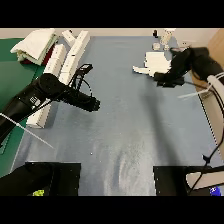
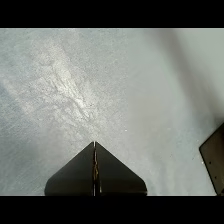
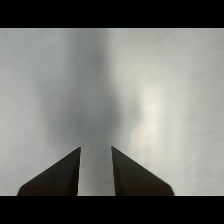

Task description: Fold the box.

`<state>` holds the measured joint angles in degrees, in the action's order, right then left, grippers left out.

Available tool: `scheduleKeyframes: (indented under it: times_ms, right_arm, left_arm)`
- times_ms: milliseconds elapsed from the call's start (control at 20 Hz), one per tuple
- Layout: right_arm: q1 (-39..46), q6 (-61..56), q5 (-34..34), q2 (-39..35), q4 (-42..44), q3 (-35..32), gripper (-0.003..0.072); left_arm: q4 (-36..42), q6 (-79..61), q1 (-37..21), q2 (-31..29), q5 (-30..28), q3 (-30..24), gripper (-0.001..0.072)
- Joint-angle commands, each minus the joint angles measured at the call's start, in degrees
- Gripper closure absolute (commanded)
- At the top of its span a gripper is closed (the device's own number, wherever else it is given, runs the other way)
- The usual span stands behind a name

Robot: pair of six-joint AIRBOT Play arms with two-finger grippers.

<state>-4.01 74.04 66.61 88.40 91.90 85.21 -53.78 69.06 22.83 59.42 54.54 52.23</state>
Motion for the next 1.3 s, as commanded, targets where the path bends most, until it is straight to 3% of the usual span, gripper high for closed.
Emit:
scheduleKeyframes:
  times_ms: [0,150,350,650,850,900,1000,1100,1150,1250]
  right_arm:
    - [14.1,-2.12,5.95,11.34,3.8,17.55,0.038]
    - [23.19,-0.04,2.84,19.34,15.1,24.98,0.0382]
    - [27.23,4.37,1.33,29.33,23.34,32.35,0.0383]
    - [27.02,10.29,-6.32,36.04,36.39,33.16,0.0383]
    - [26.18,13.46,-8.61,36.79,38.66,33.16,0.0395]
    - [26.08,13.51,-8.76,36.79,39.63,33.16,0.0414]
    - [25.9,15.56,-8.24,36.79,42.29,33.16,0.0541]
    - [25.73,16.0,-6.91,36.76,43.93,33.16,0.0579]
    - [25.73,16.0,-5.51,36.74,44.54,33.16,0.0681]
    - [25.73,15.98,-2.56,36.5,44.7,33.16,0.0683]
  left_arm:
    - [-0.02,-0.02,0.0,0.02,-0.02,-0.04,0.0697]
    - [-0.02,-0.02,0.0,0.02,0.0,-0.04,0.0697]
    - [0.0,-0.02,0.0,0.02,-0.02,-0.04,0.0697]
    - [-0.02,-0.02,0.0,0.02,0.0,-0.04,0.0697]
    - [-0.02,-0.02,0.0,0.02,0.0,-0.04,0.0697]
    - [-0.02,-0.02,0.0,0.02,0.0,-0.04,0.0697]
    - [-0.02,-0.02,0.0,0.02,-0.02,-0.04,0.0697]
    - [-0.02,-0.02,0.0,0.02,0.0,-0.04,0.0697]
    - [-0.02,-0.02,0.0,0.02,0.0,-0.04,0.0697]
    - [-0.02,-0.02,0.0,0.02,0.0,-0.04,0.0696]
